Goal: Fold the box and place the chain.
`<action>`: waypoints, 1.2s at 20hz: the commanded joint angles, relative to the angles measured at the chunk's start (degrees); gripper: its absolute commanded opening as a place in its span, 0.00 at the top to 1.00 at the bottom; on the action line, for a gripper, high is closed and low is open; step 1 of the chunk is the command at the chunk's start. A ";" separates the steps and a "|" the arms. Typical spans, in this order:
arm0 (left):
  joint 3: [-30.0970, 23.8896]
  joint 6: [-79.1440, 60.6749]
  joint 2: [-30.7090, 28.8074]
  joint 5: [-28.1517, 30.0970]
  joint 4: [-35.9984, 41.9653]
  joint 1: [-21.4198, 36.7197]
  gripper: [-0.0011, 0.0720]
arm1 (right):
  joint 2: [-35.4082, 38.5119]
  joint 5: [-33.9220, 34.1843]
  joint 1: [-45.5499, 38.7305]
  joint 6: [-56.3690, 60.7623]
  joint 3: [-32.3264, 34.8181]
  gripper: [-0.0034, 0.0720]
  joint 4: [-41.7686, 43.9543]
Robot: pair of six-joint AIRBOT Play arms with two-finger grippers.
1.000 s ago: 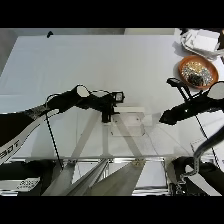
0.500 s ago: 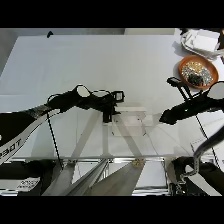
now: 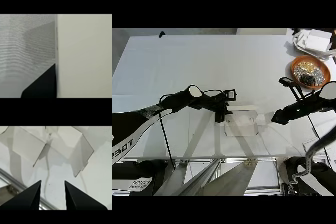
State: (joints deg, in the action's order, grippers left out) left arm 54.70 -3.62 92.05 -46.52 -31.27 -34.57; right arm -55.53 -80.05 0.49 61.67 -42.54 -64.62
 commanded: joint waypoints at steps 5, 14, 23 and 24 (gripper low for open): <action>-0.04 1.31 0.02 0.63 -0.09 -0.02 0.98 | 0.04 -0.02 0.04 0.00 -0.04 0.57 0.00; -0.04 1.31 0.00 0.57 -0.07 -0.07 0.97 | 0.04 1.97 0.04 -0.26 -0.04 0.59 0.79; -0.04 1.33 0.00 0.39 -0.07 -0.15 0.97 | 0.02 3.37 0.04 -0.26 -0.04 0.78 1.01; -0.04 1.33 0.00 0.37 -0.04 -0.15 0.97 | 0.02 4.68 0.04 -1.66 -0.04 0.93 2.82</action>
